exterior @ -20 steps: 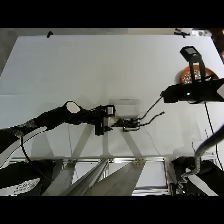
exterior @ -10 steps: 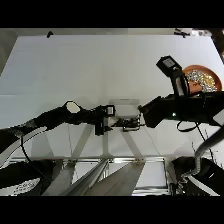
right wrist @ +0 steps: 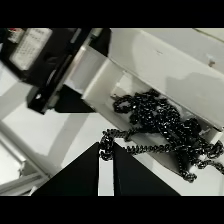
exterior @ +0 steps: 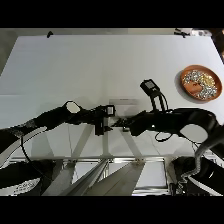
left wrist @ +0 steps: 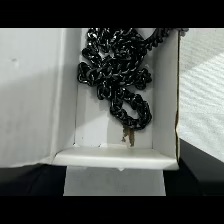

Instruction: Fold the box and place the chain.

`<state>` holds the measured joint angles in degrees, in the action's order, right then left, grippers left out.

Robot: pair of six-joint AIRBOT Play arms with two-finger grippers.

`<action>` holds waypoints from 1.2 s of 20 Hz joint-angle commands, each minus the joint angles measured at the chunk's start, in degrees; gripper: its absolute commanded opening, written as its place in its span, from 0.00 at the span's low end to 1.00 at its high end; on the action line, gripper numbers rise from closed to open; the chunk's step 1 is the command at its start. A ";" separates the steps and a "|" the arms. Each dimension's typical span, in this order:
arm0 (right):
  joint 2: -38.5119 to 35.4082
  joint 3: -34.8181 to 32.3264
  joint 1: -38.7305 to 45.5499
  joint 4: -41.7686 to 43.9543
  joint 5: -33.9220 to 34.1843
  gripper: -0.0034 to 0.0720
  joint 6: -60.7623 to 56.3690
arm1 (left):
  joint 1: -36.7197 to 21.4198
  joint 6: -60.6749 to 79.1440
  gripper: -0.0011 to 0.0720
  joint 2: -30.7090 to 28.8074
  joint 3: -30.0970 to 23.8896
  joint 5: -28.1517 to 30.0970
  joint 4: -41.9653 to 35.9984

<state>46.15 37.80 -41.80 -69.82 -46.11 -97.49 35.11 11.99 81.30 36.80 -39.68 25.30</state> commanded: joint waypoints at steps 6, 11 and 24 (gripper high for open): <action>17.33 -3.85 -0.28 5.88 13.57 0.06 -0.81 | 0.00 0.02 0.52 -0.02 0.00 0.00 0.02; 18.25 -3.85 -0.26 5.88 13.70 0.23 1.55 | 0.00 0.00 0.52 -0.02 0.00 0.02 0.02; -4.00 -3.80 10.73 1.05 -7.80 0.37 20.79 | -0.02 0.00 0.52 -0.02 0.00 0.00 0.02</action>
<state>48.01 34.00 -36.10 -63.05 -41.06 -82.30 35.11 11.99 81.30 36.80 -39.68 25.30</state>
